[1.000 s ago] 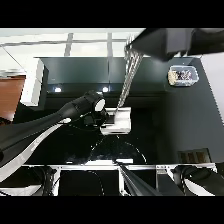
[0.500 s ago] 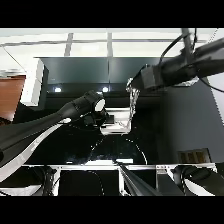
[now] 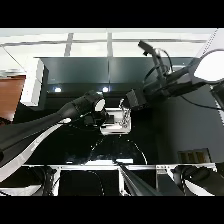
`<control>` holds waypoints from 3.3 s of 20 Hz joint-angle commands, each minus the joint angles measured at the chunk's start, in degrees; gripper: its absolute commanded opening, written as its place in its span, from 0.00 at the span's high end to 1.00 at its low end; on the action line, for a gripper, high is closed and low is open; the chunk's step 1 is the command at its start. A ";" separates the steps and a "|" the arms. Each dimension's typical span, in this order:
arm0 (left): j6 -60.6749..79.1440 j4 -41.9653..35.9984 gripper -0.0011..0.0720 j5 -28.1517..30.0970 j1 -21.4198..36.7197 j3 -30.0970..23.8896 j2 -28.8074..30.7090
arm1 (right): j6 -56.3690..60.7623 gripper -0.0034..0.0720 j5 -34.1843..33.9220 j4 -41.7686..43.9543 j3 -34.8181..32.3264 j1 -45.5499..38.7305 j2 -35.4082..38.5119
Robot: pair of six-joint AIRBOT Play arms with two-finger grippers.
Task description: Fold the box and place the chain.
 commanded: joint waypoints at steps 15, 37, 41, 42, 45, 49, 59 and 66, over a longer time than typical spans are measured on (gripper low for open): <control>0.00 0.00 0.95 -0.02 0.04 0.02 -0.02 | -0.07 0.95 -5.86 6.47 1.36 -2.49 9.07; -0.02 0.00 0.95 0.02 0.04 0.02 -0.04 | 2.78 0.69 -18.73 -4.28 -24.15 -5.05 6.54; -0.04 -0.02 0.95 0.72 0.04 0.02 -0.11 | 2.80 0.69 -14.80 -14.25 -24.20 -11.28 8.37; -0.04 -0.07 0.95 1.07 0.04 0.02 -0.24 | 2.80 0.69 -14.93 -14.97 -24.22 -11.56 8.37; 0.00 0.02 0.95 0.98 0.04 0.02 -0.44 | 2.34 0.69 -17.18 -15.50 -24.22 -11.39 8.37; 0.42 -0.66 0.94 -0.24 0.04 0.13 -0.13 | 2.12 0.69 -17.84 -15.52 -24.22 -11.39 8.37; 12.98 15.43 0.16 -7.28 -2.43 0.04 17.70 | 2.12 0.69 -19.82 -15.50 -24.22 -11.39 8.37; 14.01 9.60 0.16 7.82 19.32 -25.68 34.86 | 2.82 0.69 -19.78 -15.45 -24.22 -11.39 8.37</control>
